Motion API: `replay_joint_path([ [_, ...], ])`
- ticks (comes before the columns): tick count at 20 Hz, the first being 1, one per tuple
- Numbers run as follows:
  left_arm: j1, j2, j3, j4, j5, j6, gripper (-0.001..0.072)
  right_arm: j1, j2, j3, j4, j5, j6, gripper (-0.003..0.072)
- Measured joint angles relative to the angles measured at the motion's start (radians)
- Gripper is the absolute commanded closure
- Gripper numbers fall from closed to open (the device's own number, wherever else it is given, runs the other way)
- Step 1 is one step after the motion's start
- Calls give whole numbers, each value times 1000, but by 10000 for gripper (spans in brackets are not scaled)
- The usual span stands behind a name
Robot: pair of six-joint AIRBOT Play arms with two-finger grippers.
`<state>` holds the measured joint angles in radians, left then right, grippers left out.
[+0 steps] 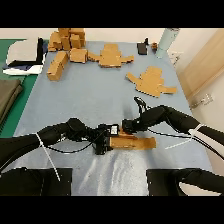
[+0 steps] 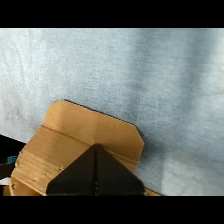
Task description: Fold the box.
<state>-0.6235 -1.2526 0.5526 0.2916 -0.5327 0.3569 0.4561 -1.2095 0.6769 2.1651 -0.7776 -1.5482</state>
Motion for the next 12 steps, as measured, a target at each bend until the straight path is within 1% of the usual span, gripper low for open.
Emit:
replay_joint_path([
  [3, 0, 0, 0, 0, 0, 0, 294, 0, -2, 3, -4, 11, -29, 682],
  [6, 0, 0, 0, 0, 0, 2, 295, 0, 45, 10, -6, 10, -61, 683],
  [9, 0, 0, 0, 0, 0, 2, 294, 0, 170, 13, -27, -23, -90, 683],
  [12, 0, 0, 0, 0, 0, 2, 294, 0, 337, 3, -94, -114, -102, 683],
])
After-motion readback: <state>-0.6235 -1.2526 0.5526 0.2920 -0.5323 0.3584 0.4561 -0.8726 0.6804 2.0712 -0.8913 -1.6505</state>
